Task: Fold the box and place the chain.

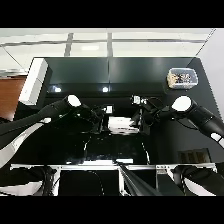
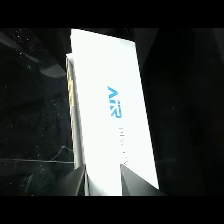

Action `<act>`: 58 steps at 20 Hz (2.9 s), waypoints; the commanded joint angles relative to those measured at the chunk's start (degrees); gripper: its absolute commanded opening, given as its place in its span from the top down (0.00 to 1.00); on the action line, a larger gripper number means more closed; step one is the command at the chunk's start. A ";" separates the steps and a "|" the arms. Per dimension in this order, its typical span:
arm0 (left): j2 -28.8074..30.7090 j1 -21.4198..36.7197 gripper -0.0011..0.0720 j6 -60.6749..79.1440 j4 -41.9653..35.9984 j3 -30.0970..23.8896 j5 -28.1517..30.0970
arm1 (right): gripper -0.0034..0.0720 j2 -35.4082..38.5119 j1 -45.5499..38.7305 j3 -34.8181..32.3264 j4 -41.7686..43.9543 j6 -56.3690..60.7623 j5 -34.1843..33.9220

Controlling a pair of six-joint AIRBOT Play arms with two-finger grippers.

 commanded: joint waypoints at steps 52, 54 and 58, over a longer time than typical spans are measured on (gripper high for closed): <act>8.39 4.33 0.00 -10.93 2.93 1.79 -7.50 | 0.93 13.64 -29.55 1.53 3.61 44.72 14.21; 9.73 3.58 0.01 -13.68 0.33 4.20 -9.66 | 0.93 13.84 -33.53 1.51 3.56 44.72 16.06; 4.44 -3.85 0.01 -16.79 -3.04 12.87 -6.36 | 0.93 13.84 -34.71 1.51 3.19 44.68 14.73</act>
